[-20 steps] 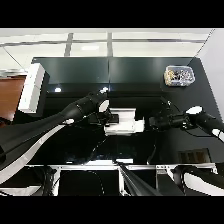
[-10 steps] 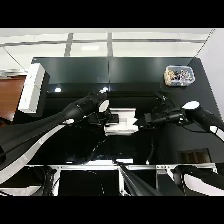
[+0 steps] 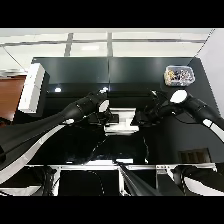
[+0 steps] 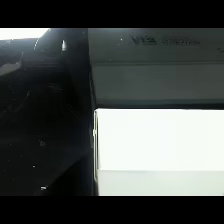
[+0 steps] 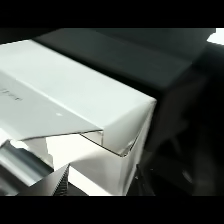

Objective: Fold the box and place the chain.

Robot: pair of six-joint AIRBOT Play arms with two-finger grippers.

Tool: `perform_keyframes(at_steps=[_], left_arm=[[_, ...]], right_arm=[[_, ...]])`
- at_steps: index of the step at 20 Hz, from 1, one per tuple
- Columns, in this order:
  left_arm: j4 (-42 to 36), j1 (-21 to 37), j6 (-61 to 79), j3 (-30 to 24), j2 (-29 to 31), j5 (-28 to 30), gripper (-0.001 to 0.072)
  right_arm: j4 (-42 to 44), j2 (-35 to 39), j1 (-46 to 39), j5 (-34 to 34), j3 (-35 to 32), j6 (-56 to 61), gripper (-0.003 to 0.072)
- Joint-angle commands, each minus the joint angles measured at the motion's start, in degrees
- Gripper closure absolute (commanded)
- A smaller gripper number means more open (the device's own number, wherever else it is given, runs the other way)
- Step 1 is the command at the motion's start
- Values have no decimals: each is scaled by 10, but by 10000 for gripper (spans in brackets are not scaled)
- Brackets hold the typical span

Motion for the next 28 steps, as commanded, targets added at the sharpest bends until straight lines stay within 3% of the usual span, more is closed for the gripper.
perform_keyframes(at_steps=[1,3,5,6,9,14,17,28], left_arm=[[0,0,0,0,0,3,684],[0,0,0,0,0,2,683],[0,0,0,0,0,2,684],[0,0,0,0,0,2,683],[0,0,0,0,0,3,684],[0,0,0,0,0,3,683],[0,0,0,0,0,0,684],[0,0,0,0,0,-2,684]], right_arm=[[-105,0,54,-20,33,115,215],[-148,-1,93,-38,43,167,234],[-178,-2,124,-46,58,199,359],[-194,-2,136,-47,66,218,376],[-266,-3,161,-44,74,293,375],[-292,-26,186,-43,74,343,375],[-353,-31,204,-43,80,400,375],[-363,-57,224,-48,87,439,385]])
